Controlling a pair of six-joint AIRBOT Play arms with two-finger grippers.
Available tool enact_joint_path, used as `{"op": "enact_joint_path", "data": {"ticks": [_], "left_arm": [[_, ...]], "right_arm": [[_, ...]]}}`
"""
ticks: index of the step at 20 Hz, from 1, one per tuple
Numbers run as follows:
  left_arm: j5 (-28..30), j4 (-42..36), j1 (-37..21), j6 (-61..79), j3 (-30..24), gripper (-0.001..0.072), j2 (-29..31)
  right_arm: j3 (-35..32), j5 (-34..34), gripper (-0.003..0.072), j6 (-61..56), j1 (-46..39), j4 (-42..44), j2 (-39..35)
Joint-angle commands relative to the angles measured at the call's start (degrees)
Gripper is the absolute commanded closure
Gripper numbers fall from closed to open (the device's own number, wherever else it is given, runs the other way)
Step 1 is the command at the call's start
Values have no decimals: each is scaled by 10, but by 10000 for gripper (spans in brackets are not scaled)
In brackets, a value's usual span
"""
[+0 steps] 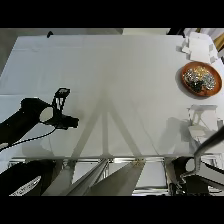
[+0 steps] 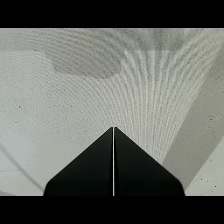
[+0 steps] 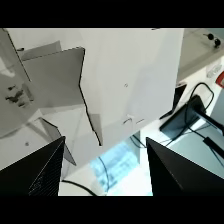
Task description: Fold the box and place the chain.
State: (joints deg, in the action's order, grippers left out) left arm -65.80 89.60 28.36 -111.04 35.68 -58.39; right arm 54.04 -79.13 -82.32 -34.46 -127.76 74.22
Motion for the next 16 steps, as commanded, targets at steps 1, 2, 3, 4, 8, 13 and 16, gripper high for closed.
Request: {"op": "enact_joint_path", "data": {"ticks": [1, 2, 3, 4, 8, 13, 16], "left_arm": [[0, 0, 0, 0, 0, 700, 0], [0, 0, 0, 0, 0, 700, 0], [0, 0, 0, 0, 0, 700, 0], [0, 0, 0, 0, 0, 700, 0], [0, 0, 0, 0, 0, 700, 0], [0, 0, 0, 0, 0, 700, 0], [0, 0, 0, 0, 0, 700, 0]], "right_arm": [[1, 13, 172, 21, -40, -1, 19], [1, 22, 229, 25, -44, 3, 25], [1, 26, 232, 32, -45, 10, 30], [1, 32, 250, 31, -45, 16, 35], [0, 56, 308, 24, -45, 34, 57], [0, 64, 671, 2, -45, 48, 66], [0, 50, 672, 7, -35, 67, 50]]}}
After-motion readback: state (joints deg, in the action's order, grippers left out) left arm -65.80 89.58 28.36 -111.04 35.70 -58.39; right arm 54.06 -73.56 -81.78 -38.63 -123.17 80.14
